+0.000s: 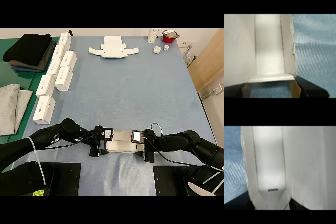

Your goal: Fold the box.

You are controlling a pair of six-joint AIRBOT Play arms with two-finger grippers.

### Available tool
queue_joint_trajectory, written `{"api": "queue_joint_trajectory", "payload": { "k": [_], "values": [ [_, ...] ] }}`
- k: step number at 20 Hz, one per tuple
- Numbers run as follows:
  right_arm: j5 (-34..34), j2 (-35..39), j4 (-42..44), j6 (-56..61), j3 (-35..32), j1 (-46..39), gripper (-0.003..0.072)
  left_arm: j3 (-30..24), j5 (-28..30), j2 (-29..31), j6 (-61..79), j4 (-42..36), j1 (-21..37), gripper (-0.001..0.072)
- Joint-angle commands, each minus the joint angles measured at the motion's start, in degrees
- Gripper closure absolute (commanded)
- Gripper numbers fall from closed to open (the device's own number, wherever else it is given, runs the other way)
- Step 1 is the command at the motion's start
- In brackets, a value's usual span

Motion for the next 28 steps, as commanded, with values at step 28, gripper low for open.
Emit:
{"api": "queue_joint_trajectory", "payload": {
  "k": [28],
  "values": [
    [0.0, 0.0, 0.0, 0.0, 0.0, 0.0, 0.0187, 0.2, 2.2, -0.1, -4.9, 0.4, -1.9, 0.0164]
  ]
}}
